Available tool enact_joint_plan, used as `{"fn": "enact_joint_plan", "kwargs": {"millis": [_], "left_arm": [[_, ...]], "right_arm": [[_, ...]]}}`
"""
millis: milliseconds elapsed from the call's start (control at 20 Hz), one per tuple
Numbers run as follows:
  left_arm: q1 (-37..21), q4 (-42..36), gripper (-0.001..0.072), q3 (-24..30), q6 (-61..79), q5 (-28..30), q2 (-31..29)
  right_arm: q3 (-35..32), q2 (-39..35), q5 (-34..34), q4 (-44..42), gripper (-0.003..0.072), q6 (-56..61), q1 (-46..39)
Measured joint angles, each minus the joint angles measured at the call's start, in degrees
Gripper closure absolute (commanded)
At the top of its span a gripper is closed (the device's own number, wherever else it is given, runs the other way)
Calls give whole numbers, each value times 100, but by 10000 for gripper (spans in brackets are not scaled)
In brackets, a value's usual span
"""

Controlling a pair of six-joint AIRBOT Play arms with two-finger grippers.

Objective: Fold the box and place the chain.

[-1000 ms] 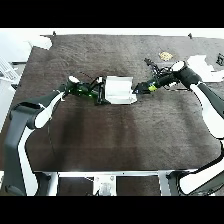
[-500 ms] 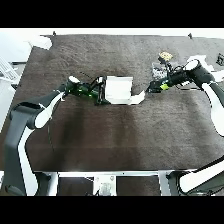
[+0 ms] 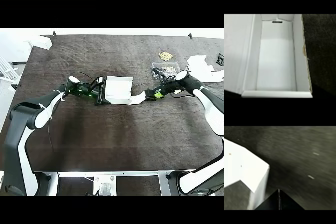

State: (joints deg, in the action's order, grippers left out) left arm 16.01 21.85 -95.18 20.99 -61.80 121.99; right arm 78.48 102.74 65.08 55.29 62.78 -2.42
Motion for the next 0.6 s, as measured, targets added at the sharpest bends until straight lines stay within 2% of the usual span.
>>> {"fn": "enact_joint_plan", "kwargs": {"millis": [200,500,550,600], "left_arm": [[0,0,359,0,0,0,0],[0,2,359,2,-2,0,0],[0,2,359,0,-2,0,2],[0,2,359,0,0,0,0]], "right_arm": [[31,122,-203,-168,676,4,330],[415,31,55,-212,674,85,409],[479,24,83,-214,629,114,413],[522,20,131,-221,512,140,417]]}}
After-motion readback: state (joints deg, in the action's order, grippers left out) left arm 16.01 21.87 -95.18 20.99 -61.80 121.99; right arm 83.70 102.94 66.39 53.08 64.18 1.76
